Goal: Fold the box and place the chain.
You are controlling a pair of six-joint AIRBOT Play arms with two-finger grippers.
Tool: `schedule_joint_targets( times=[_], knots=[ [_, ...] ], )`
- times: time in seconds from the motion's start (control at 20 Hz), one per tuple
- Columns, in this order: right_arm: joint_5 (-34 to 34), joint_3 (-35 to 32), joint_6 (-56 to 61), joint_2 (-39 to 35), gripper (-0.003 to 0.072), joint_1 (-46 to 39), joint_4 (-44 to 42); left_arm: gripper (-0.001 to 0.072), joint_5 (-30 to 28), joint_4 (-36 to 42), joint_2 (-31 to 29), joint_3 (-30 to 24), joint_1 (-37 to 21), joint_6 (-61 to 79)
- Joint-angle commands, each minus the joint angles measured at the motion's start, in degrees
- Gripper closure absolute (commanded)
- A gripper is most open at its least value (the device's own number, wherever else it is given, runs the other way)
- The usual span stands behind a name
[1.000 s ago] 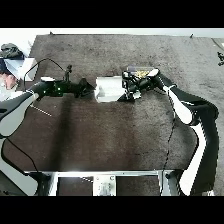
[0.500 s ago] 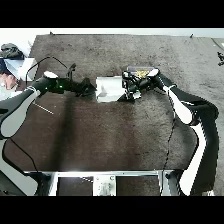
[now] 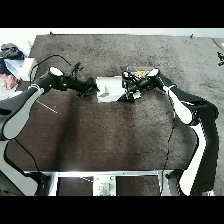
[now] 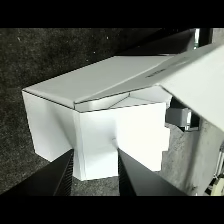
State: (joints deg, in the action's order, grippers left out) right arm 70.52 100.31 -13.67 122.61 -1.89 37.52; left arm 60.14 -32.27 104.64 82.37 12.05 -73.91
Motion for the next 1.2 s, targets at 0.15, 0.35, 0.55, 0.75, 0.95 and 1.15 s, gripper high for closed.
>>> schedule_joint_targets(
  times=[0.15,0.35,0.55,0.75,0.95,1.15],
  knots=[
    [0.02,0.04,0.00,0.02,0.0287,0.04,-0.02,0.0397,-2.19,-0.87,-0.04,0.13,0.85,-1.60],
    [0.02,0.04,0.00,0.02,0.0287,0.04,-0.02,0.0397,-2.23,-8.63,-0.04,2.51,2.10,-7.43],
    [0.02,0.04,0.00,0.02,0.0287,0.04,-0.02,0.0397,-2.36,-16.24,-0.04,4.96,3.98,-14.29],
    [0.04,0.04,0.00,0.02,0.0287,0.04,-0.02,0.0397,-2.73,-20.41,-0.04,6.23,5.40,-17.81],
    [0.02,0.04,0.00,0.02,0.0287,0.04,-0.02,0.0397,-3.87,-22.10,-0.04,6.27,6.69,-20.50],
    [0.04,0.04,0.00,0.02,0.0287,0.04,0.00,0.0398,-4.74,-26.12,0.00,6.27,7.98,-24.94]
  ],
)
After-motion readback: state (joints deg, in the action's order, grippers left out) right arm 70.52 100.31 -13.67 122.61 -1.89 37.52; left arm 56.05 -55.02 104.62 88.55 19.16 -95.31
